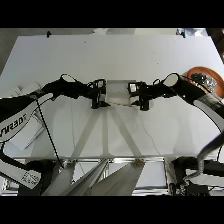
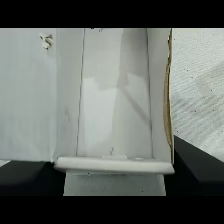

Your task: Fold the box and place the chain.

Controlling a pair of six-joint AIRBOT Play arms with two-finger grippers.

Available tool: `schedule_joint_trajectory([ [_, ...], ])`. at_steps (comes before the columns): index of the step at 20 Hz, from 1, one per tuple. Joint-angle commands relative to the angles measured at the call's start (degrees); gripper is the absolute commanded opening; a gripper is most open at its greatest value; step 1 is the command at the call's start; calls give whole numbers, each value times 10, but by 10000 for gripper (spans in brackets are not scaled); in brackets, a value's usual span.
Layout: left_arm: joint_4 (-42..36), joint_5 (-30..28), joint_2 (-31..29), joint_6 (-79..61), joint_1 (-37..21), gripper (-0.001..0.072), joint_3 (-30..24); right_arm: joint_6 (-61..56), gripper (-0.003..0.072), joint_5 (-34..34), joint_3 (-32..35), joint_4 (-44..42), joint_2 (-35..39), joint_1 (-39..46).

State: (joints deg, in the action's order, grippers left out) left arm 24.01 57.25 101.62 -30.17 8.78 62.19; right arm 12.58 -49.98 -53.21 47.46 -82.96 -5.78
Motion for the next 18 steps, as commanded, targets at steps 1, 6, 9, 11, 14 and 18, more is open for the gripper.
schedule_joint_trajectory([
  [1,0,0,0,0,0,513,0,-8,417,10,0,-2,0,0],
  [6,0,0,0,0,0,513,0,-8,474,16,0,-3,0,0],
  [9,0,0,0,0,0,513,0,-8,474,21,0,-3,0,0],
  [11,0,0,0,0,0,513,0,-9,358,21,0,-3,0,0],
  [14,0,0,0,0,0,513,0,-26,18,9,0,4,3,0],
  [18,0,0,0,0,0,513,0,-156,18,7,0,94,42,0],
])
